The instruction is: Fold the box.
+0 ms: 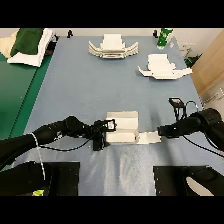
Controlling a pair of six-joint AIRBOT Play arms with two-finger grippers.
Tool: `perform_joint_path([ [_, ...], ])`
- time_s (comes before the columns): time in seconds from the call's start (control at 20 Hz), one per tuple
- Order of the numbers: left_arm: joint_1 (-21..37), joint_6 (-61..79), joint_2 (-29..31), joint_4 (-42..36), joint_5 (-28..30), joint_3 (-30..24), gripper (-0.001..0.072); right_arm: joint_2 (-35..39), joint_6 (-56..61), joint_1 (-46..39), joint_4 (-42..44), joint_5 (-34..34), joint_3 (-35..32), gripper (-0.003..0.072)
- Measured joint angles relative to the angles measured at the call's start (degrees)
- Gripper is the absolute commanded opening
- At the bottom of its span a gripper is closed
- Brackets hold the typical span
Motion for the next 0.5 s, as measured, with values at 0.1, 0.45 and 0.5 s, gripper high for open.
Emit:
perform_joint_path([
  [0.1,0.00,-0.02,0.00,0.00,0.00,0.02,0.0605,-2.69,-3.61,-1.20,6.27,1.42,-0.44,0.0004],
  [0.45,0.00,-0.02,0.00,0.00,0.00,0.00,0.0605,-2.51,-10.82,-2.34,19.43,2.40,-0.68,0.0003],
  [0.5,0.00,-0.02,-0.02,0.00,0.00,0.00,0.0606,-1.92,-11.17,-2.34,20.09,2.29,-0.68,0.0003],
])
